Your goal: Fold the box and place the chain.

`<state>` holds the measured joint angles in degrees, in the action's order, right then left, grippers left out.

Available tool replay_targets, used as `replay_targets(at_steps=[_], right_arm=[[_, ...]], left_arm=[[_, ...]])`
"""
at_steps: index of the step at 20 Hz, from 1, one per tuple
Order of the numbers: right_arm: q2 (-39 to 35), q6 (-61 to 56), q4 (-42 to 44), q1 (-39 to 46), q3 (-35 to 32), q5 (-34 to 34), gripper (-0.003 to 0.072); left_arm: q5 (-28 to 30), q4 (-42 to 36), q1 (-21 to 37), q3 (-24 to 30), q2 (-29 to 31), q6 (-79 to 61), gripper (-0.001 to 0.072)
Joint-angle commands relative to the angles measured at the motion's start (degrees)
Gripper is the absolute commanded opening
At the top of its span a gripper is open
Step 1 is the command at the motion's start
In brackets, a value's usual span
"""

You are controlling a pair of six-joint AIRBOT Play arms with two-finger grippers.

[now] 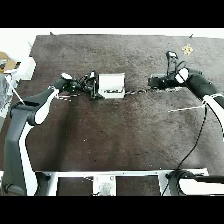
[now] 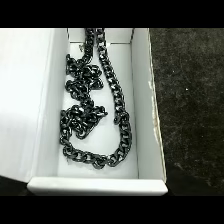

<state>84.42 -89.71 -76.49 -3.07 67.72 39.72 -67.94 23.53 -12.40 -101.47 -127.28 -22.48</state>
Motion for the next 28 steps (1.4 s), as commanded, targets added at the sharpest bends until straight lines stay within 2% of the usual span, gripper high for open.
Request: replay_targets(at_steps=[1,5,10,22,23,24,28], right_arm=[[2.7,-1.6,5.2,2.5,-3.1,-5.1,0.0208],[8.0,-1.4,11.7,2.3,-3.1,-10.4,0.0208],[9.6,-1.5,14.2,1.2,-3.1,-16.7,0.0208],[11.9,-1.7,16.0,1.2,-3.1,-19.4,0.0205],[11.9,-1.6,16.3,1.1,-3.1,-19.5,0.0134],[11.9,-1.6,16.3,0.9,-3.1,-19.7,0.0023],[11.6,-1.6,16.1,-0.2,-3.1,-19.6,0.0019]], left_arm=[[0.0,0.0,0.0,0.0,0.0,0.0,0.0276],[0.0,0.0,0.0,0.0,0.0,0.0,0.0276],[0.0,0.0,0.0,0.0,0.0,0.0,0.0275],[0.0,0.0,0.0,0.0,0.0,0.0,0.0276],[0.0,0.0,0.0,0.0,0.0,0.0,0.0276],[0.0,0.0,0.0,0.0,0.0,0.0,0.0275],[0.0,0.0,0.0,0.0,0.0,0.0,0.0276]])
